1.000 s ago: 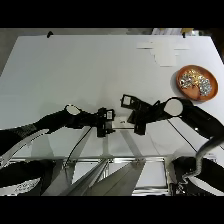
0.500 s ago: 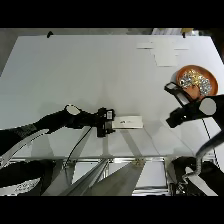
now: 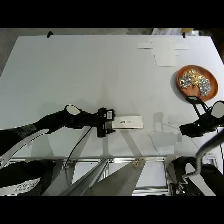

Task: Fold the box and place the chain.

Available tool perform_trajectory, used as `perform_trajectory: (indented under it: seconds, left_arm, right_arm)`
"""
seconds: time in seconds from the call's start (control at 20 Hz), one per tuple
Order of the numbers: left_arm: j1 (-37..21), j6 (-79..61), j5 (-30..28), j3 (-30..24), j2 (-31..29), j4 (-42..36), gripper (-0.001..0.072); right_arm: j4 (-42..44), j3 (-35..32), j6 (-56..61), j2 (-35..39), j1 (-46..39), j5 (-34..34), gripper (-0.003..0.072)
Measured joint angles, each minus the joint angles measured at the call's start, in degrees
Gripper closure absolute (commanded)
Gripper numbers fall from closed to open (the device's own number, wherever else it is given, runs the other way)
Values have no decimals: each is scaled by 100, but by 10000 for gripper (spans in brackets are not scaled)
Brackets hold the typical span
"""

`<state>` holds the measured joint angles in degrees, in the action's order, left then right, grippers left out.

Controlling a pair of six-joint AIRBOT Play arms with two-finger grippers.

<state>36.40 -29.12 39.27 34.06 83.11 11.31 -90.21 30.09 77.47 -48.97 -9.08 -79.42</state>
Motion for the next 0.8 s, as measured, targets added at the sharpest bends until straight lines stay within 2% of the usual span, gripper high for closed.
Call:
perform_trajectory:
  seconds: [0.4,0.5,0.55,0.7,0.8]
  left_arm:
    - [0,0,-2,0,0,-2,621]
    - [4,-2,-2,0,-4,-15,707]
    - [7,0,-13,0,-24,-15,703]
    - [-37,146,-9,-7,-295,22,703]
    - [-177,424,2,-7,-728,26,701]
  right_arm:
    - [20,-9,55,0,-63,-142,670]
    - [20,-11,59,0,-63,-149,670]
    - [22,-9,59,0,-63,-151,670]
    - [22,-9,63,0,-63,-157,670]
    - [22,-9,63,0,-63,-160,670]
